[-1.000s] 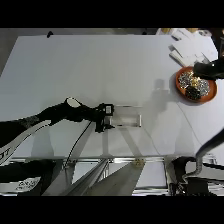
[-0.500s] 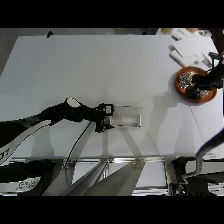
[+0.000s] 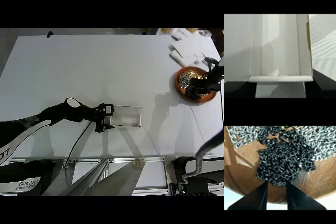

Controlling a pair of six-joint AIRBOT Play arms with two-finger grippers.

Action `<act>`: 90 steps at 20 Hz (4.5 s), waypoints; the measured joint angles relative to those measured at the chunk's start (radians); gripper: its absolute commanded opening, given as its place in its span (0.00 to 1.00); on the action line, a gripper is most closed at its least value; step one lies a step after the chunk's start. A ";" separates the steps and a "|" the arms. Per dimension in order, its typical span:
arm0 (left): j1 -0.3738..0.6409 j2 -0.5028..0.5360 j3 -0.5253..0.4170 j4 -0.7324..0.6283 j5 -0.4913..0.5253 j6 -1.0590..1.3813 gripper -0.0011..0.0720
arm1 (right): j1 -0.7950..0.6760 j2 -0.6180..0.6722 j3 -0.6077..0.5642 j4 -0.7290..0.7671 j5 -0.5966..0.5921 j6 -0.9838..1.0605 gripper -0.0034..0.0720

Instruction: Fold the box and place the chain.

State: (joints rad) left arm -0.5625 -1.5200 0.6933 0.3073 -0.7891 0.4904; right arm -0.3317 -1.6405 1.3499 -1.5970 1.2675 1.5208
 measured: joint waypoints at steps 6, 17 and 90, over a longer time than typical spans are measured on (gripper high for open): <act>0.000 0.000 0.000 0.000 0.000 0.000 0.17 | 0.000 -0.028 -0.003 -0.003 0.010 0.000 0.34; 0.000 0.000 0.000 0.000 0.000 0.000 0.17 | 0.000 -0.006 -0.003 -0.003 0.028 -0.012 0.07; 0.000 0.000 0.000 0.000 0.000 0.000 0.17 | 0.906 0.835 -0.554 0.426 -0.283 -0.192 0.07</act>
State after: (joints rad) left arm -0.5625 -1.5200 0.6933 0.3069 -0.7895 0.4900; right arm 0.5739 -0.8059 0.7963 -1.1709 0.9840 1.3293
